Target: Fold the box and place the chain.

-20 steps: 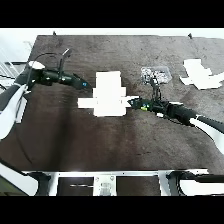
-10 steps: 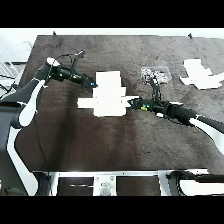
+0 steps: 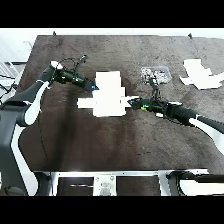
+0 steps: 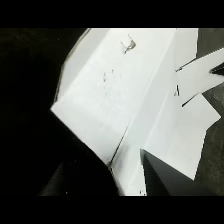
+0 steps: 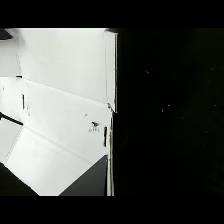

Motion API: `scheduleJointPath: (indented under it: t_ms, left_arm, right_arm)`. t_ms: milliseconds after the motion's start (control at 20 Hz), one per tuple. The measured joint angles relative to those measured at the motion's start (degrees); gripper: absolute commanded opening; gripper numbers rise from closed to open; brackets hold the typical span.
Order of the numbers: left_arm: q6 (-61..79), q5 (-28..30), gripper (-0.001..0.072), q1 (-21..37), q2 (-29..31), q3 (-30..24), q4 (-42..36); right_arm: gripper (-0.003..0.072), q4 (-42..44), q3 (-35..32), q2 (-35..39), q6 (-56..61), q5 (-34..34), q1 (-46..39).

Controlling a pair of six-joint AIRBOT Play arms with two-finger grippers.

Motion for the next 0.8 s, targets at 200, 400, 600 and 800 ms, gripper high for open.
scheduleJointPath:
  t_ms: [200,400,600,800]
  left_arm:
    - [1.38,-1.62,0.0545,-0.02,-0.66,0.07,-1.68]
    - [2.49,-3.34,0.0448,-0.02,-2.05,0.48,-3.72]
    - [3.5,-4.22,0.0365,-0.02,-2.67,0.63,-5.03]
    - [4.44,-6.12,0.0051,-0.02,-3.32,0.63,-5.73]
  right_arm:
    - [0.0011,0.0,0.0,0.0,0.0,0.0,0.02]
    - [0.0011,-0.02,0.0,0.0,0.0,0.0,0.02]
    - [0.0011,0.0,0.0,0.0,0.0,-0.02,0.02]
    - [0.0012,-0.02,0.0,0.0,0.0,0.0,0.02]
